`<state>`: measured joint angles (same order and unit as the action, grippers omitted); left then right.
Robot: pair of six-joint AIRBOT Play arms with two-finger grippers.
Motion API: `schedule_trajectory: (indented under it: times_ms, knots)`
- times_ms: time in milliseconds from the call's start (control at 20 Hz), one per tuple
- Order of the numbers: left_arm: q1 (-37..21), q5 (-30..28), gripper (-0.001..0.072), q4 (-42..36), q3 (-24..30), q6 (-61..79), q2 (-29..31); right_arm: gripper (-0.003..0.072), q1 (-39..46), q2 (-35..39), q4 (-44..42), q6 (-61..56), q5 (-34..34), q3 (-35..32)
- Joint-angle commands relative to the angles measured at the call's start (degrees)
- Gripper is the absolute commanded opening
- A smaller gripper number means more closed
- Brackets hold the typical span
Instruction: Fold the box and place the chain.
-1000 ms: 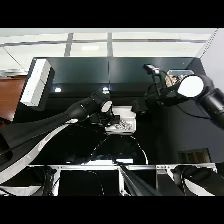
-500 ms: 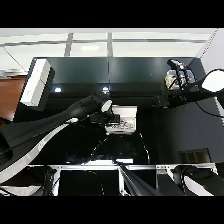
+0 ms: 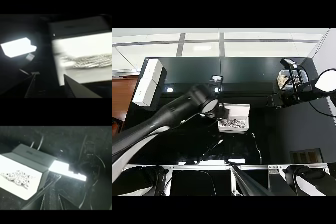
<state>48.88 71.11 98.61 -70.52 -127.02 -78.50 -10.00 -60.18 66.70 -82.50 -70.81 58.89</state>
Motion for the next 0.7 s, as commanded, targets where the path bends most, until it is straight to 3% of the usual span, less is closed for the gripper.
schedule_trajectory:
  times_ms: [0,100,150,250,300,350,400,450,500,550,650]
  knots:
    - [-3.72,0.28,0.0421,11.74,11.32,0.0,10.03,0.0204,0.0,0.04,-0.09,0.04,1.16,0.0]
    - [-12.15,-10.14,0.0421,2.49,21.99,-0.48,13.81,0.0204,0.0,0.02,-0.17,-0.15,1.97,0.0]
    - [-16.79,-17.4,0.0421,-6.86,26.34,3.37,14.58,0.0204,0.0,0.02,-0.2,-0.5,2.12,0.0]
    - [-25.55,-29.64,0.0421,-38.18,32.74,36.26,13.7,0.0204,0.0,0.02,-0.2,-1.73,2.27,0.0]
    - [-28.46,-29.05,0.0421,-53.31,33.86,57.7,12.39,0.0204,0.0,0.02,-0.17,-2.58,2.32,0.0]
    - [-31.15,-24.24,0.0421,-65.42,33.94,78.6,10.56,0.0204,0.0,0.02,-0.24,-2.78,2.34,0.0]
    - [-32.76,-19.06,0.0421,-72.35,33.88,95.14,8.9,0.0204,0.0,0.02,-0.46,-2.82,2.32,0.0]
    - [-33.48,-16.0,0.0423,-75.43,33.88,108.24,7.48,0.0204,0.0,0.02,-0.46,-3.13,2.29,0.0]
    - [-33.42,-15.28,0.0486,-75.78,33.88,118.73,6.32,0.0204,0.0,0.02,-0.44,-4.04,2.29,0.0]
    - [-32.81,-15.47,0.0708,-75.54,33.9,128.96,5.29,0.0204,0.0,0.02,-0.44,-4.83,2.32,0.0]
    - [-31.67,-15.65,0.0708,-75.43,33.88,143.29,3.65,0.0204,0.0,0.02,-0.46,-5.6,2.27,0.0]
